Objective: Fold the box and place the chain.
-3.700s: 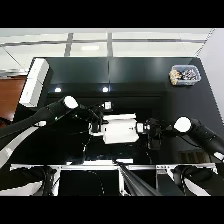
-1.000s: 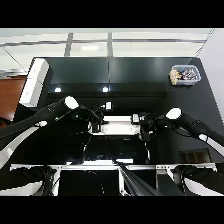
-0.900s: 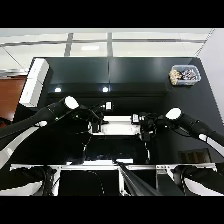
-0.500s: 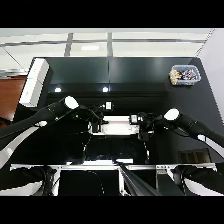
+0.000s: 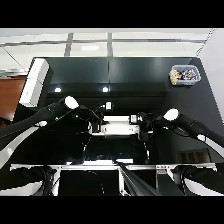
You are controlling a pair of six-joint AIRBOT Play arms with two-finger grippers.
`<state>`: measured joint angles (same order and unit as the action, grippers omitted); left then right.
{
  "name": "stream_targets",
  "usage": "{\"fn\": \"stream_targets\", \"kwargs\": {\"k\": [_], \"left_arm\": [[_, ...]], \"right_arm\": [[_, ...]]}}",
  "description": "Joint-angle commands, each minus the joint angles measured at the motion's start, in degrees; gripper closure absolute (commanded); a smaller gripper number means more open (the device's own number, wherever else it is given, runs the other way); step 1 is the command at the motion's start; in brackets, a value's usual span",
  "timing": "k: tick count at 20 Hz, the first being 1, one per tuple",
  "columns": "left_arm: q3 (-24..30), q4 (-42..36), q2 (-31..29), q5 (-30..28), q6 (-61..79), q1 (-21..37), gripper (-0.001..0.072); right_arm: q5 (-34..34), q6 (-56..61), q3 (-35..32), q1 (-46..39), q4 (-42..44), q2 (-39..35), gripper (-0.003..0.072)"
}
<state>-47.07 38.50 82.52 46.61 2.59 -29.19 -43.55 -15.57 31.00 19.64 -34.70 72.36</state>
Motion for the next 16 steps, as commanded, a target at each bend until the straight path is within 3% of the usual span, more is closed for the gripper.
{"fn": "stream_targets", "kwargs": {"k": [1, 8, 9, 10, 13, 16], "left_arm": [[-0.04, 0.07, 0.02, -0.02, 0.02, -0.02, 0.0679], [-0.04, 0.0, 0.02, 0.13, -0.46, -0.02, 0.0679], [-0.04, 0.04, 0.02, -0.09, -1.36, 0.02, 0.0678], [-0.07, -0.15, 0.02, 0.02, -1.51, 0.22, 0.0679], [-0.07, -0.2, 0.0, 0.46, -1.53, 0.22, 0.0657], [-0.07, 0.42, -0.81, -1.33, -8.15, 0.48, 0.0004]], "right_arm": [[-0.22, 0.2, 0.0, -0.35, 0.2, 0.0, 0.0016], [-0.17, 0.28, 0.0, -0.35, 0.17, 0.0, 0.0024], [-0.22, 0.28, 0.0, -0.35, 0.17, 0.0, 0.0088], [-0.35, 0.28, 0.0, -0.35, 0.17, 0.0, 0.0265], [-0.33, 0.28, 0.0, -0.35, 0.15, 0.0, 0.0272], [-0.2, 0.31, 0.0, -0.35, 0.17, 0.0, 0.0273]]}}
